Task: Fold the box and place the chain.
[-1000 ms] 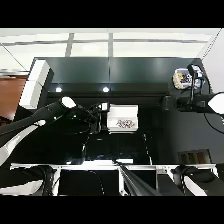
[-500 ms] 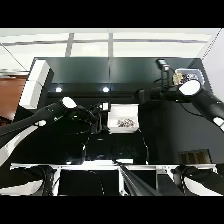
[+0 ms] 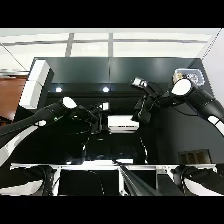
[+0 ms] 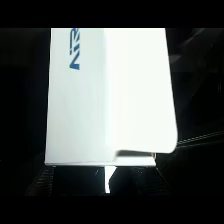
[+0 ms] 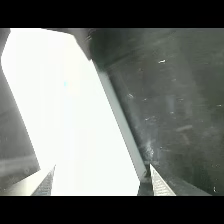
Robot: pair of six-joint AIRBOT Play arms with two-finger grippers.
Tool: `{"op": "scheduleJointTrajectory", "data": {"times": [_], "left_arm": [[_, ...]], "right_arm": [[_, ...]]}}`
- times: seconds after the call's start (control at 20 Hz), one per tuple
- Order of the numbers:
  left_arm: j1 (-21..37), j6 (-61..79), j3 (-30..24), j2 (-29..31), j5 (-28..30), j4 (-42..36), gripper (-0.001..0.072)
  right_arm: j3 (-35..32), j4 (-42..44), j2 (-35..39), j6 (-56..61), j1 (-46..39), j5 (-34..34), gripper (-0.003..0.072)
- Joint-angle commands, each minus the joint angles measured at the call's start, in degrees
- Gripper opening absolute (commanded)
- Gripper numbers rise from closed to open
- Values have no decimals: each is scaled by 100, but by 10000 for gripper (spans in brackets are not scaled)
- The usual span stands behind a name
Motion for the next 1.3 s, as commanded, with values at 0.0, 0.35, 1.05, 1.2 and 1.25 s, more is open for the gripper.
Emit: {"op": "scheduleJointTrajectory", "data": {"times": [0.0, 0.35, 1.05, 1.2, 1.25], "left_arm": [[2, 9, -4, -2, -22, 4, 405], [2, 9, -4, -2, -22, 4, 405], [2, 9, -4, -2, -22, 4, 405], [2, 9, -4, -2, -22, 4, 405], [2, 9, -4, -2, -22, 4, 405]], "right_arm": [[-72, -199, 7, -560, 341, 57, 694], [-72, -179, 7, -680, 468, -57, 491], [-72, -155, 7, -669, 468, -96, 169], [-72, -155, 7, -662, 468, -68, 170], [-72, -155, 7, -651, 468, -68, 170]]}}
